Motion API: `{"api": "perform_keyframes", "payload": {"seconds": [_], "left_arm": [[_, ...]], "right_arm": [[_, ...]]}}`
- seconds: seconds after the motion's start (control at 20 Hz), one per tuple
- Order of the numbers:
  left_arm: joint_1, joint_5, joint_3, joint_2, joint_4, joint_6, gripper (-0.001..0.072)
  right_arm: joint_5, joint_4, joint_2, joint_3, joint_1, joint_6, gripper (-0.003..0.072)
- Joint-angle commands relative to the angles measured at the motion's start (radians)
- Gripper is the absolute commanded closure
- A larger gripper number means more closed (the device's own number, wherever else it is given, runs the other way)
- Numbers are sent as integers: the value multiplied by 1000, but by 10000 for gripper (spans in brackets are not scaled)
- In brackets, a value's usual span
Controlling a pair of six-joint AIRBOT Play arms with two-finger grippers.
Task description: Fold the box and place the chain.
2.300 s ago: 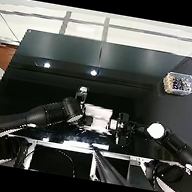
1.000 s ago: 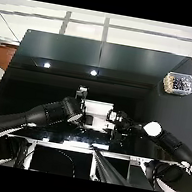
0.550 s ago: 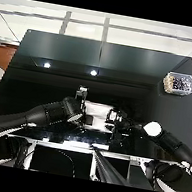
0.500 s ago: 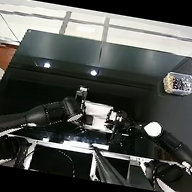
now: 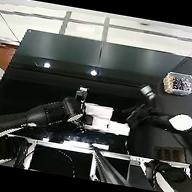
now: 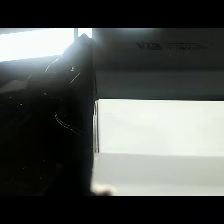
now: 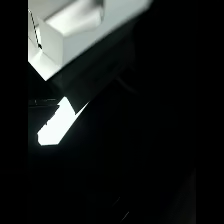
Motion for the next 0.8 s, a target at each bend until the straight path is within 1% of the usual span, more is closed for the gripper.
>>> {"api": "perform_keyframes", "payload": {"seconds": [0.0, 0.05, 0.1, 0.3, 0.4, 0.5, 0.65, 0.75], "left_arm": [[0, -19, -1, 0, 0, 0, 679], [0, -19, -1, 0, 0, 0, 679], [0, -18, -1, 0, 0, 0, 679], [0, -18, -1, 0, 0, 0, 679], [0, -17, -1, 0, 0, 0, 679], [0, -17, -1, 0, 0, 0, 679], [0, -17, -1, 0, 0, 0, 679], [0, -17, -1, 0, 0, 0, 679]], "right_arm": [[192, -106, 1, 13, -294, 399, 643], [236, -134, -14, -7, -352, 418, 644], [257, -132, -29, -34, -387, 426, 644], [317, -57, -140, -127, -394, 440, 643], [318, -27, -193, -138, -341, 427, 643], [304, 3, -230, -138, -248, 414, 643], [214, 97, -266, -137, -110, 414, 643], [180, 146, -271, -124, -52, 403, 642]]}}
